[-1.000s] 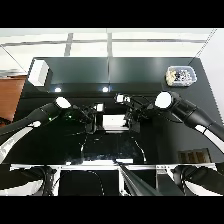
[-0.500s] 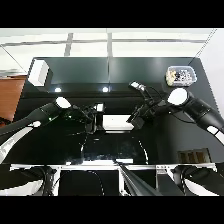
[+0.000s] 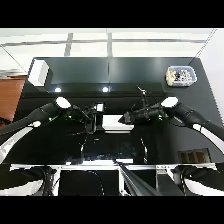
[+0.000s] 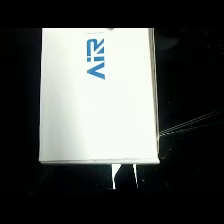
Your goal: Fold the box and place the chain.
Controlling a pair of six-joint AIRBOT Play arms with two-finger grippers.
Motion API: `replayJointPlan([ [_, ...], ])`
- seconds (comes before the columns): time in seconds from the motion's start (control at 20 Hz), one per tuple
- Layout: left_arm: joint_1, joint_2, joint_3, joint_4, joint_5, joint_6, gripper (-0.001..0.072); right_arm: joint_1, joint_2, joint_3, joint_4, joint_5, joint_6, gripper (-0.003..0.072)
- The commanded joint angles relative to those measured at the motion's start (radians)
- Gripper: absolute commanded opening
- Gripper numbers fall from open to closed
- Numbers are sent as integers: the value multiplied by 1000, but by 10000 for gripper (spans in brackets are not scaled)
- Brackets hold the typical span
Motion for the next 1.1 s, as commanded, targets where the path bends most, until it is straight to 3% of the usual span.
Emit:
replayJointPlan([
  [0.0,0,0,1,-2,-2,0,351,-1,-24,-5,-42,-39,7,15],
  [0.3,0,0,1,-5,-2,0,351,-2,-21,-1,-44,-19,-2,15],
  [0.55,2,12,1,-4,-2,-1,352,-130,93,114,-105,232,-19,14],
  [0.6,2,21,1,-3,-2,-8,392,-172,138,135,-143,272,-5,15],
  [0.7,2,52,1,36,2,-117,720,-262,250,150,-238,320,50,15],
  [0.85,1,134,3,190,-19,-298,720,-366,403,150,-425,355,140,15],
  [1.05,-54,137,87,185,-64,-449,718,-389,456,150,-480,346,179,15],
])
